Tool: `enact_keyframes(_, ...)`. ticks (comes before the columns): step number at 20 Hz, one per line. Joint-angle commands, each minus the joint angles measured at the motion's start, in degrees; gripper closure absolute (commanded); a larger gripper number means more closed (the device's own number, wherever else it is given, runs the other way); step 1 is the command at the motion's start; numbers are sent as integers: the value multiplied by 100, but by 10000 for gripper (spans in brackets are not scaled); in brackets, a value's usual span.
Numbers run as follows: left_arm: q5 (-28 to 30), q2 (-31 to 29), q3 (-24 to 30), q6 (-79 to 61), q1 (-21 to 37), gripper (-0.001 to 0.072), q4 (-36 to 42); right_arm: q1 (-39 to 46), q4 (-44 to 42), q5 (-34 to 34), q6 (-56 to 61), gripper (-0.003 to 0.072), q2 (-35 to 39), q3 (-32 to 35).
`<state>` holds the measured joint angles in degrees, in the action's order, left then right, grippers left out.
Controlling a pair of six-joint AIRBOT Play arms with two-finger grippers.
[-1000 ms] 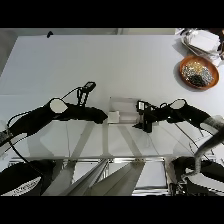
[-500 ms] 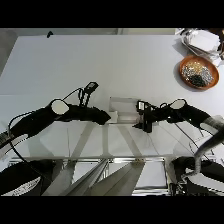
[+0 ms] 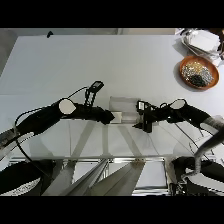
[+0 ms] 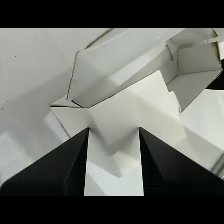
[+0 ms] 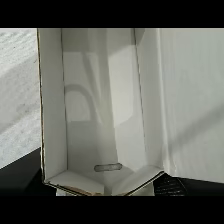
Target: Fold the box and place the chain.
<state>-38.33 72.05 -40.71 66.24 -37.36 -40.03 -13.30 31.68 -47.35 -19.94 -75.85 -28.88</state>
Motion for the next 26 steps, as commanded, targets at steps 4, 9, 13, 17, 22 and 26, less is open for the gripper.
enact_keyframes(4,-498,127,-601,1508,-61,359,-1421,-2,0,0,0,282,2,-4)
enact_keyframes(9,-715,146,-909,2061,-249,337,-1993,-2,0,0,0,282,0,-4)
enact_keyframes(13,-1231,420,-1207,2686,-363,320,-2629,-2,-2,0,0,282,0,-4)
enact_keyframes(17,-1388,568,-1517,3106,-492,319,-2916,-2,0,0,-2,282,0,-4)
enact_keyframes(22,-1764,1010,-2006,3351,-686,319,-3077,-2,0,0,0,282,0,-4)
enact_keyframes(26,-2170,1143,-2096,3939,-769,319,-3698,-2,0,0,0,282,0,-4)
